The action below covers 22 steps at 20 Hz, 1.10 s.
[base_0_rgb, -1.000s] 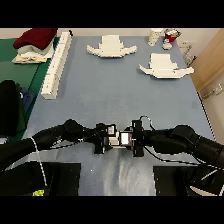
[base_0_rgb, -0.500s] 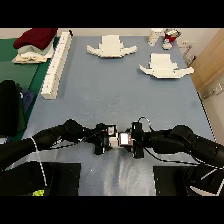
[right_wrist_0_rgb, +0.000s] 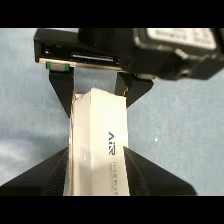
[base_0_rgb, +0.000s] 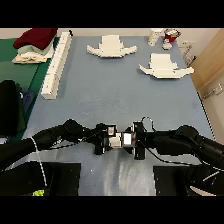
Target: Fold the box.
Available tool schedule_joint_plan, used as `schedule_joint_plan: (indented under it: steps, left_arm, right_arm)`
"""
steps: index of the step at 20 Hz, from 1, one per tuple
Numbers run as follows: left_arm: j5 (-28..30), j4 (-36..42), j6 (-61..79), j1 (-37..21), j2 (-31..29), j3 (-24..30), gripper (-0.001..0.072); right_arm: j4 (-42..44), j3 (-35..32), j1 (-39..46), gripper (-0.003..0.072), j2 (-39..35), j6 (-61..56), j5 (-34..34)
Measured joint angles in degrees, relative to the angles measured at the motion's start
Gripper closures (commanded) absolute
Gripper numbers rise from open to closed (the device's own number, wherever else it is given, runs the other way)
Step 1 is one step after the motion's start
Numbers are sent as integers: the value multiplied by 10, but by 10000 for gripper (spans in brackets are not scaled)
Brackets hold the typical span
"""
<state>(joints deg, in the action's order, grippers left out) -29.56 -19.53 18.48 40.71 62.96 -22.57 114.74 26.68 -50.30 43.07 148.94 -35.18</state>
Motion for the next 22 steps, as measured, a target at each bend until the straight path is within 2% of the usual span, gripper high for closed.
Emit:
schedule_joint_plan:
  steps: [1,2,3,4,10,14,18,22]
  left_arm:
    - [0,0,0,0,0,0,266]
    - [0,0,0,0,0,0,267]
    - [0,0,0,0,0,0,267]
    - [0,0,0,0,0,0,267]
    - [0,0,0,0,0,0,267]
    - [0,0,0,0,0,0,267]
    - [0,0,0,0,0,0,267]
    - [0,0,-1,0,0,0,267]
  right_arm:
    - [21,0,0,182,-5,-8,-1]
    - [44,0,1,340,-12,-22,0]
    - [66,-3,2,599,-21,-43,4]
    - [84,-9,2,684,-30,-66,17]
    - [151,-110,-31,682,-79,-235,181]
    - [160,-155,-61,682,-73,-285,266]
    - [162,-169,-70,682,-47,-302,303]
    - [163,-174,-72,682,-31,-307,309]
